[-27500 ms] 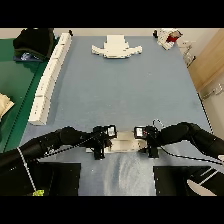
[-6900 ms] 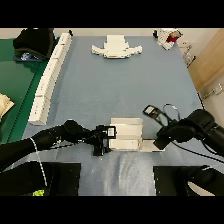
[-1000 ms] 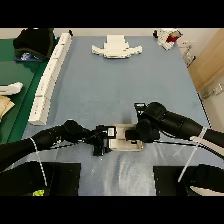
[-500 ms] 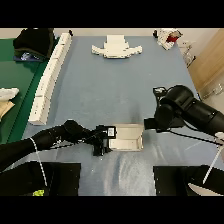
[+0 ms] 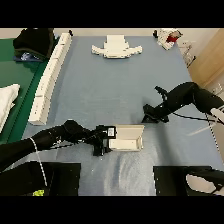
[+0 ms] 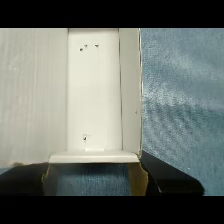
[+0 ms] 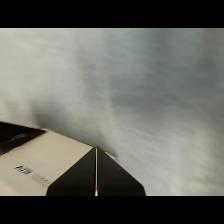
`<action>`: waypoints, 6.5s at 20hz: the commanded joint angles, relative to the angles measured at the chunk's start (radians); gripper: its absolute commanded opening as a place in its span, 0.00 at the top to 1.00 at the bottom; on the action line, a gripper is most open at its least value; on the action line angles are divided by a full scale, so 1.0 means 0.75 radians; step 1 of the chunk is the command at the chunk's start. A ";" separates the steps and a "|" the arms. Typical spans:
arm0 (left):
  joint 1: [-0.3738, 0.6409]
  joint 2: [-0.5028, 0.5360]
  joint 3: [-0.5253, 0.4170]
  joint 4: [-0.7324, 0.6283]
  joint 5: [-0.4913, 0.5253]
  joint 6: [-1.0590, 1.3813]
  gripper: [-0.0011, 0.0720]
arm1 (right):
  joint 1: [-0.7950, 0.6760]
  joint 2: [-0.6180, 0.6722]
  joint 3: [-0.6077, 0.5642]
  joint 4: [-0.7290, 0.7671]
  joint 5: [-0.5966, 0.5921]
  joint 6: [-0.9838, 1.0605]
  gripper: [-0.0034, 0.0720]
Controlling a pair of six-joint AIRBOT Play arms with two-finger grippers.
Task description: Fold the box.
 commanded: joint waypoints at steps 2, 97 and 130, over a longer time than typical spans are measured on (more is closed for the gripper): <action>0.000 0.001 0.001 0.000 0.000 0.001 0.34 | -0.065 -0.191 0.019 0.436 -0.301 -0.494 0.95; 0.000 0.001 0.001 0.000 0.000 0.001 0.35 | 1.180 0.680 -0.424 -0.915 0.838 -0.813 0.56; 0.000 0.001 0.001 0.000 0.000 0.001 0.34 | 1.169 0.935 -0.673 -0.300 1.236 -0.433 0.93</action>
